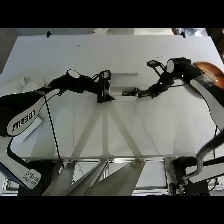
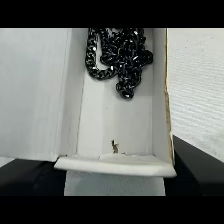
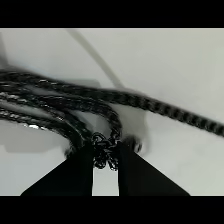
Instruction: Fold the box and place the chain.
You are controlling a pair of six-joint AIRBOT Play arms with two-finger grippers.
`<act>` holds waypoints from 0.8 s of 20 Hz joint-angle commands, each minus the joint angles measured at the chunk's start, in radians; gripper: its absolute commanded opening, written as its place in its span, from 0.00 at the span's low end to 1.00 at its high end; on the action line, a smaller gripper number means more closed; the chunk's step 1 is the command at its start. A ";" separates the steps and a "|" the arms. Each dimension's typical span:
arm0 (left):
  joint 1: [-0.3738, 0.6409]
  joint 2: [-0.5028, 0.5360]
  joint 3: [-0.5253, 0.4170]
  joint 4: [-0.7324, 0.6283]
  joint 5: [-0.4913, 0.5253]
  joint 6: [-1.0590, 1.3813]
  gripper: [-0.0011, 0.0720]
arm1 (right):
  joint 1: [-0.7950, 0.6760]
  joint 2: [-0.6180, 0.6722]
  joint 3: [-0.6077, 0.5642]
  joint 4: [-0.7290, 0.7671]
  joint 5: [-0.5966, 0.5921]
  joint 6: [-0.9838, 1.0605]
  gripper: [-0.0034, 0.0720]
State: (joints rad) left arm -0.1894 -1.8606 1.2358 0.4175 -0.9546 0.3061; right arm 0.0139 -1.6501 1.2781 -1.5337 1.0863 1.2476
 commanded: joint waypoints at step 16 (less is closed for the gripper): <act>0.001 0.000 0.000 0.000 0.000 0.000 0.40 | 0.457 0.170 0.008 0.101 -0.392 -0.045 0.06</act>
State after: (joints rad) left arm -0.1894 -1.8606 1.2358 0.4175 -0.9543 0.3061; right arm 0.4366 -1.4551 1.2858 -1.4624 0.7963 1.1961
